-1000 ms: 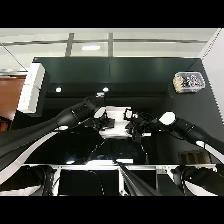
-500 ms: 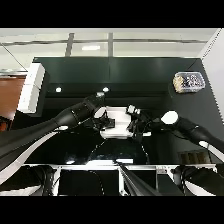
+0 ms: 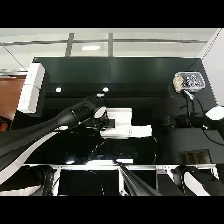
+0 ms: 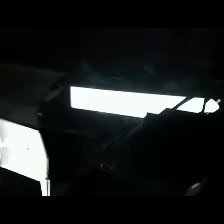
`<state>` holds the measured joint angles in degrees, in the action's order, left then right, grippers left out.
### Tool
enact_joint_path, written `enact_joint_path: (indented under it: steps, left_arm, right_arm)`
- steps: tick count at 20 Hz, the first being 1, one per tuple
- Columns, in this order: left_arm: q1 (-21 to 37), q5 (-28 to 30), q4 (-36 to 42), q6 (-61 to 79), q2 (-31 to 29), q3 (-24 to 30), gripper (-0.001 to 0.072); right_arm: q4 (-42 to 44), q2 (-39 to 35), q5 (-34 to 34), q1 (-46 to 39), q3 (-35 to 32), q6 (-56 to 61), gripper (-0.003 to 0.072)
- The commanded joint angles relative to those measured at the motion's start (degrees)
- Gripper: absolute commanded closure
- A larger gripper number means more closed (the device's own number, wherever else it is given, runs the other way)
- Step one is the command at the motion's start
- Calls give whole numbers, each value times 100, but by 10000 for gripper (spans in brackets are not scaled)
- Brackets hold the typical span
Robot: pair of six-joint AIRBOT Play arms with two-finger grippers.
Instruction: Fold the box and place the chain.
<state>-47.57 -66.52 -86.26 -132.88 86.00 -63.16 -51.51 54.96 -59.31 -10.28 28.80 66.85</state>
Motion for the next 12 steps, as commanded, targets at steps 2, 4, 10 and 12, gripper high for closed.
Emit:
enact_joint_path:
  steps: [2, 4, 10, 12]
  left_arm:
    - [0, 24, -20, 0, 0, -4, 684]
    - [0, 22, -26, 0, 0, -4, 684]
    - [2, 24, -26, 0, 0, -4, 684]
    - [7, 24, -26, 0, 0, -4, 683]
  right_arm:
    - [994, 599, -240, -101, -656, 208, 669]
    - [1926, 1154, -195, 538, -654, -450, 669]
    - [2839, 1805, -413, 1384, 103, -1462, 665]
    - [2728, 1805, -839, 1386, 415, -1462, 144]
